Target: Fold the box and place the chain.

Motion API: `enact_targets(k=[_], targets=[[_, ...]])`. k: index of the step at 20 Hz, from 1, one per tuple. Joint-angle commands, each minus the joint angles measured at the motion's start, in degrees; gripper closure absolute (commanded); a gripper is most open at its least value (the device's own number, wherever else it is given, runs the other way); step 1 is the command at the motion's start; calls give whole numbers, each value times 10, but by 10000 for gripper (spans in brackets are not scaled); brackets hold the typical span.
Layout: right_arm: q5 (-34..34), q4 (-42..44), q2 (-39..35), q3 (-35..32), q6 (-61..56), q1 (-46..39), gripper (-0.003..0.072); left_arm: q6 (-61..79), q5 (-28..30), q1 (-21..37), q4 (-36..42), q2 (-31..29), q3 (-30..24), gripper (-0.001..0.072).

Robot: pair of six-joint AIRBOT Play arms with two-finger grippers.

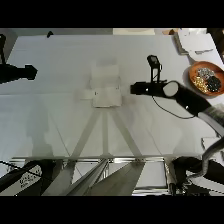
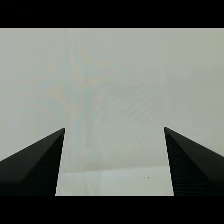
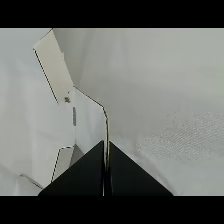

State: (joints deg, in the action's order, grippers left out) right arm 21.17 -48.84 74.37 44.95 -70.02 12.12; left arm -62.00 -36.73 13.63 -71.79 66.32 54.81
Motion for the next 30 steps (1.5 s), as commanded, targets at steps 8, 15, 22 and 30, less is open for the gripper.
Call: enact_targets(k=[8, 15, 22, 30], targets=[[-167, 51, -22, -99, -4, 59, 678, 0, 0, 0, 0, 0, 0, 9], [-159, 51, -22, -99, -4, 59, 676, 0, 0, 0, 0, 0, 0, 9], [-161, 51, -22, -99, -4, 59, 676, 0, 0, 0, 0, 0, 0, 9], [-161, 51, -22, -99, -4, 59, 676, 0, -3, 0, 24, 0, 0, 9]])
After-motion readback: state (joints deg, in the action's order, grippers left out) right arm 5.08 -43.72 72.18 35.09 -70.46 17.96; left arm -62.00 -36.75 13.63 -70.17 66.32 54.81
